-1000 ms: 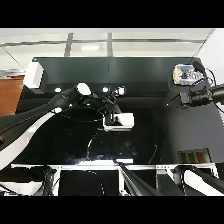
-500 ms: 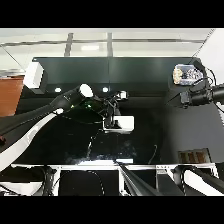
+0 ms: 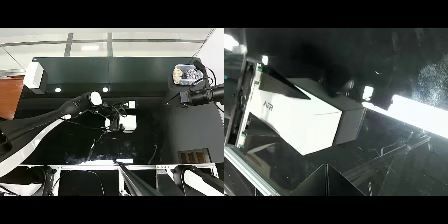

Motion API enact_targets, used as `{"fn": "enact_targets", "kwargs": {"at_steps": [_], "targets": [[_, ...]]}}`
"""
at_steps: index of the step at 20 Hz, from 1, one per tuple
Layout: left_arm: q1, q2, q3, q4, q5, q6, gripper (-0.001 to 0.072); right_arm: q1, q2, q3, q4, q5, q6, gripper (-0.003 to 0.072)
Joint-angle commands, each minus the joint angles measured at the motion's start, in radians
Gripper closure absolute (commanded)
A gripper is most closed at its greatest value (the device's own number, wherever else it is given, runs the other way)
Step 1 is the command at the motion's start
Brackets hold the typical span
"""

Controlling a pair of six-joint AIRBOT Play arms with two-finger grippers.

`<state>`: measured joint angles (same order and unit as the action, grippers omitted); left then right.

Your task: Fold the box and place the chain.

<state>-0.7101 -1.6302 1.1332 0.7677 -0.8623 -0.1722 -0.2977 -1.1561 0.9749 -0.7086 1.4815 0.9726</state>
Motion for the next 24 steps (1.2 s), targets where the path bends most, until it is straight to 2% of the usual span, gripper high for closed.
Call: {"fn": "enact_targets", "kwargs": {"at_steps": [1, 7, 8, 10, 11, 12, 16, 18, 20, 22, 24], "targets": [[-0.028, -0.005, 0.0, -0.012, 0.047, 0.0, -0.0001, 0.0, 0.0, 0.001, 0.0, -0.002, 0.0, 0.0675], [-0.036, -0.009, 0.0, -0.048, 0.085, 0.0, 0.0001, 0.0, 0.0, 0.001, 0.0, -0.002, 0.0, 0.0675], [-0.036, -0.01, 0.0, -0.046, 0.086, 0.0, 0.0046, 0.0, 0.0, 0.001, 0.0, -0.002, 0.0, 0.0675], [-0.036, -0.008, 0.008, -0.046, 0.076, -0.029, 0.0366, 0.0, 0.0, 0.001, 0.0, -0.002, 0.0, 0.0675], [-0.034, -0.007, 0.021, -0.034, 0.065, -0.075, 0.041, 0.0, 0.0, 0.001, 0.0, -0.002, 0.0, 0.0675], [-0.031, -0.001, 0.035, 0.003, 0.064, -0.143, 0.0422, -0.001, 0.0, 0.001, 0.0, -0.002, 0.0, 0.0675], [0.011, 0.095, 0.05, 0.365, 0.039, -0.486, 0.0436, -0.001, 0.0, 0.001, 0.0, -0.002, 0.0, 0.0675], [0.078, 0.159, 0.049, 0.552, -0.056, -0.729, 0.0436, -0.001, 0.0, 0.001, 0.0, -0.002, 0.0, 0.0675], [0.189, 0.215, 0.038, 0.701, -0.182, -0.914, 0.0436, -0.001, 0.0, 0.001, 0.0, -0.002, 0.0, 0.0676], [0.349, 0.264, 0.003, 0.772, -0.281, -1.031, 0.0435, 0.0, 0.0, 0.001, 0.0, -0.002, 0.0, 0.0675], [0.548, 0.317, -0.056, 0.772, -0.335, -1.093, 0.043, -0.001, 0.0, 0.001, -0.001, -0.002, -0.001, 0.0675]]}}
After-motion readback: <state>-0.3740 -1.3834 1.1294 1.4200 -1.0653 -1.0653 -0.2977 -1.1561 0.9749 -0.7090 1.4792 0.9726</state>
